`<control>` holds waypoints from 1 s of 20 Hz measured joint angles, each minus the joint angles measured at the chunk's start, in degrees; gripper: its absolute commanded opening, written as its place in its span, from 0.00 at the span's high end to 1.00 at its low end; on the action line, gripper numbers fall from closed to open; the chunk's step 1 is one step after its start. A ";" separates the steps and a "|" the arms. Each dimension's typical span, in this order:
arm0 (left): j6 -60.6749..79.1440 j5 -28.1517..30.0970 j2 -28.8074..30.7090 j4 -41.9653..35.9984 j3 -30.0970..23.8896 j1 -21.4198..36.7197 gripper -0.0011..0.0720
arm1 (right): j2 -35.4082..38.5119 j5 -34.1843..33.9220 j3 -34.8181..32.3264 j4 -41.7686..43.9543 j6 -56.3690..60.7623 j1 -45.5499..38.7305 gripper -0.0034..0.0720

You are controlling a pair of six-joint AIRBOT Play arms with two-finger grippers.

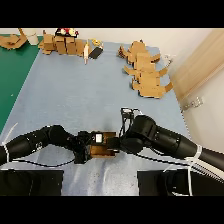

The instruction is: Fold the box.

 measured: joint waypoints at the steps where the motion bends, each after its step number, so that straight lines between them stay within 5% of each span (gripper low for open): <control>1: 0.00 0.02 0.00 0.00 0.00 0.00 0.65 | 0.39 -0.81 -0.17 -0.39 -0.02 -0.66 0.96; 6: 0.02 0.02 0.00 0.00 0.00 0.00 0.65 | 4.26 4.17 -5.75 1.09 -9.09 -11.61 0.96; 11: 0.00 0.02 0.00 0.00 0.00 0.00 0.65 | 0.72 15.41 -10.10 31.12 -48.00 -35.36 0.96; 15: 0.00 0.02 0.00 0.00 0.00 0.00 0.65 | -9.01 9.99 -7.23 50.38 -72.13 -44.54 0.96; 20: 0.00 0.02 0.00 0.00 0.00 0.00 0.65 | -16.65 1.44 -2.43 59.43 -86.03 -43.78 0.96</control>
